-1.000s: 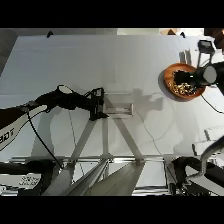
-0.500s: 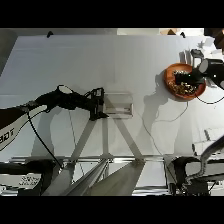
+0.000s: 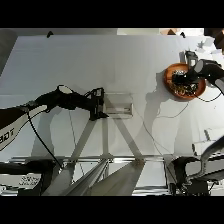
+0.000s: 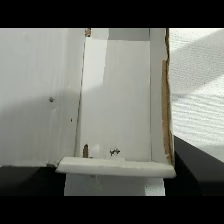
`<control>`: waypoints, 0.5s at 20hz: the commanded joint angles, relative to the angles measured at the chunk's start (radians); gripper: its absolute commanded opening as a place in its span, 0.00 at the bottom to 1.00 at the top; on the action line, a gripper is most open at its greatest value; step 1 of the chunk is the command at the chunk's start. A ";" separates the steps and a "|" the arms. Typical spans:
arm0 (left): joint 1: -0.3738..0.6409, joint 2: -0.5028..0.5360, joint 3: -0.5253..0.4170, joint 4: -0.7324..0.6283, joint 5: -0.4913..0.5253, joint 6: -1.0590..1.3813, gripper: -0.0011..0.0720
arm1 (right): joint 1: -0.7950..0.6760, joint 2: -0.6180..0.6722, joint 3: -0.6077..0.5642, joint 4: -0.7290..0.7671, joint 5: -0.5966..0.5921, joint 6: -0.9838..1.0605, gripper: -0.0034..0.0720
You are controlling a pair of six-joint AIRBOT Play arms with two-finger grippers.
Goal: Fold the box and place the chain.
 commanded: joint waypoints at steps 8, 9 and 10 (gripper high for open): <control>0.000 0.000 0.000 0.001 0.000 0.000 0.39 | 0.055 0.294 0.001 -0.066 0.167 -0.008 0.06; 0.001 0.000 0.000 0.001 0.000 0.000 0.39 | 0.069 0.339 -0.001 -0.066 0.197 -0.009 0.06; 0.000 0.000 0.000 0.001 0.000 0.000 0.39 | 0.084 0.381 -0.001 -0.066 0.225 -0.009 0.06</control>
